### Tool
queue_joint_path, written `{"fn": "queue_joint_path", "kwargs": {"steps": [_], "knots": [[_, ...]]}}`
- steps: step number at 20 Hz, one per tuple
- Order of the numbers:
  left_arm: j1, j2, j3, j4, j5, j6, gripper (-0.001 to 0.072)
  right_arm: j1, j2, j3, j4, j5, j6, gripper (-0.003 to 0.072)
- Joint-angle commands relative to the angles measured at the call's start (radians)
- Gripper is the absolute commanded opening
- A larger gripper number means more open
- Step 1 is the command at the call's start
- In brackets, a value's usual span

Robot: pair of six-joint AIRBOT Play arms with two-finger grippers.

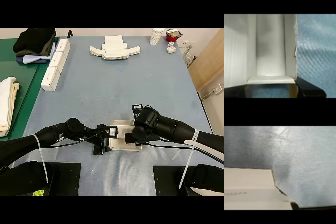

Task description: Fold the box.

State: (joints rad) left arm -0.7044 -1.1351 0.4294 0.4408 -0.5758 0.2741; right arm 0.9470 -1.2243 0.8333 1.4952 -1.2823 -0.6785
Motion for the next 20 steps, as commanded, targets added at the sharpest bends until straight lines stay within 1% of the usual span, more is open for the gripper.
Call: {"fn": "queue_joint_path", "kwargs": {"steps": [1, 5, 6, 7, 8, 9, 12, 14, 17, 18, 19, 20], "knots": [[0.000, 0.000, 0.001, 0.000, 0.000, 0.002, 0.0530, 0.004, -0.010, 0.006, -0.012, -0.017, 0.008, 0.0004], [0.000, 0.000, 0.001, 0.000, 0.000, 0.002, 0.0530, 0.004, -0.010, 0.006, -0.012, -0.017, 0.007, 0.0004], [0.000, 0.000, 0.001, 0.000, 0.000, 0.002, 0.0530, 0.004, -0.009, 0.006, -0.015, -0.017, 0.007, 0.0057], [0.000, 0.000, 0.001, 0.000, 0.000, 0.002, 0.0530, 0.004, -0.008, 0.006, -0.015, -0.019, 0.007, 0.0289], [0.000, 0.000, 0.001, 0.000, 0.000, 0.002, 0.0530, 0.004, -0.006, 0.007, -0.015, -0.021, 0.007, 0.0434], [0.000, 0.000, 0.001, 0.000, 0.000, 0.002, 0.0530, 0.004, -0.002, 0.007, -0.021, -0.021, 0.007, 0.0450], [0.000, 0.000, 0.001, 0.000, 0.000, 0.002, 0.0530, 0.000, 0.033, 0.012, -0.026, -0.029, -0.002, 0.0449], [0.000, 0.000, 0.001, 0.000, 0.000, 0.002, 0.0530, 0.000, 0.076, 0.031, -0.026, -0.068, -0.025, 0.0449], [0.000, 0.000, 0.001, 0.000, 0.000, 0.002, 0.0530, 0.000, 0.175, 0.050, -0.034, -0.123, -0.047, 0.0444], [0.000, 0.000, 0.001, 0.000, 0.000, 0.002, 0.0530, 0.000, 0.209, 0.050, -0.068, -0.151, -0.047, 0.0385], [0.000, 0.000, 0.001, 0.000, 0.000, 0.002, 0.0530, -0.009, 0.231, 0.047, -0.133, -0.189, -0.047, 0.0205], [0.000, 0.000, 0.001, 0.000, 0.000, 0.002, 0.0530, -0.032, 0.241, 0.040, -0.204, -0.231, -0.052, 0.0072]]}}
